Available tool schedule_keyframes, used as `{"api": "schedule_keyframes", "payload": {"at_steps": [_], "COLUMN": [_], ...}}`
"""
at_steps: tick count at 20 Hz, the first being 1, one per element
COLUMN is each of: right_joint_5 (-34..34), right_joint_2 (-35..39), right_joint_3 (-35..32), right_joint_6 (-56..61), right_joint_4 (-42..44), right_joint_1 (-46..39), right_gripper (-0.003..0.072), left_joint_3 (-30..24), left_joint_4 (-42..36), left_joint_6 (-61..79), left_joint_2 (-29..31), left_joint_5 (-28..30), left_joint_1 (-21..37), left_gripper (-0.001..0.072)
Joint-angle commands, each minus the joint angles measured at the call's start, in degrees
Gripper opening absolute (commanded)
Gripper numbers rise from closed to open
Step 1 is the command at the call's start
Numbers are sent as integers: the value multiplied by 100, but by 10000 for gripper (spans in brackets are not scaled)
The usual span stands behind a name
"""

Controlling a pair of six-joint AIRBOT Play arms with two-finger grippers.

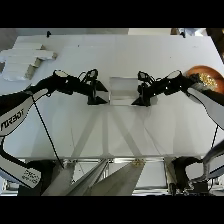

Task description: Fold the box and place the chain.

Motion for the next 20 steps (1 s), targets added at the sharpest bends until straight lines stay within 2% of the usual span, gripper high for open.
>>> {"api": "schedule_keyframes", "payload": {"at_steps": [1,4,11,20], "right_joint_5": [2,2,2,2], "right_joint_2": [2,2,2,2], "right_joint_3": [4,4,4,4], "right_joint_6": [0,0,0,0], "right_joint_4": [0,0,0,0], "right_joint_1": [2,2,2,2], "right_gripper": [112,112,112,112], "left_joint_3": [-2,-2,-2,0], "left_joint_4": [-118,-114,-129,-236], "left_joint_6": [15,-153,-153,-179], "left_joint_2": [-61,-61,-61,-52], "left_joint_5": [39,299,280,592], "left_joint_1": [-74,-131,-227,-527], "left_gripper": [704,704,703,702]}}
